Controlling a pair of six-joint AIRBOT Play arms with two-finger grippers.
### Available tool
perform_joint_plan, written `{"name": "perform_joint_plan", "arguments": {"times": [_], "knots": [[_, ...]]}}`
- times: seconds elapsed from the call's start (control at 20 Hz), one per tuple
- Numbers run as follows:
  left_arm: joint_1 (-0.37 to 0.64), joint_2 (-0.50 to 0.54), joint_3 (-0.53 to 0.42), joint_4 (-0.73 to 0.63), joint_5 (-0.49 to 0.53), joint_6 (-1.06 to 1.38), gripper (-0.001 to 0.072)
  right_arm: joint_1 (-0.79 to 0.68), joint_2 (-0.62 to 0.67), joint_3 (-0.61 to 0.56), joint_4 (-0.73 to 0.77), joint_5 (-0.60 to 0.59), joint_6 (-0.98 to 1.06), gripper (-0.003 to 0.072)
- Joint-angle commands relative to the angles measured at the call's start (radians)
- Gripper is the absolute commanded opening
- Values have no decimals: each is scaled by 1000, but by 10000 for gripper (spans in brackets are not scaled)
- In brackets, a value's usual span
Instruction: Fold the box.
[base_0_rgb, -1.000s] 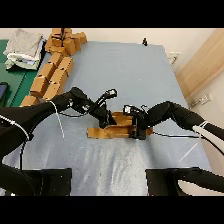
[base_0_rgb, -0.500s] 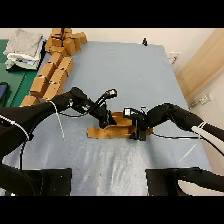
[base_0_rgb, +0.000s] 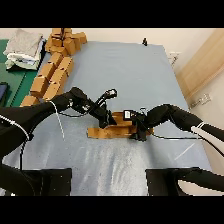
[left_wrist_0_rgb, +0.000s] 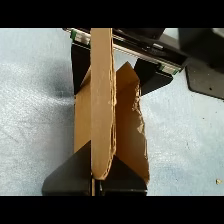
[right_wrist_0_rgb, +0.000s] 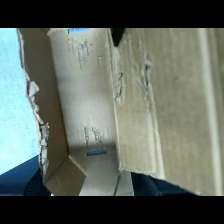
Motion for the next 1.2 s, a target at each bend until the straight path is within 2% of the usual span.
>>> {"name": "perform_joint_plan", "arguments": {"times": [0.0,0.1,0.15,1.15], "knots": [[-1,0,1,0,0,0,11,1,-10,-1,-2,11,-4,619],[-1,0,1,0,0,0,11,1,-20,-1,-1,9,-4,509],[-1,0,1,0,0,0,11,2,-20,0,-1,8,-4,501],[-1,0,1,0,0,0,11,5,-19,0,-6,7,-3,502]]}}
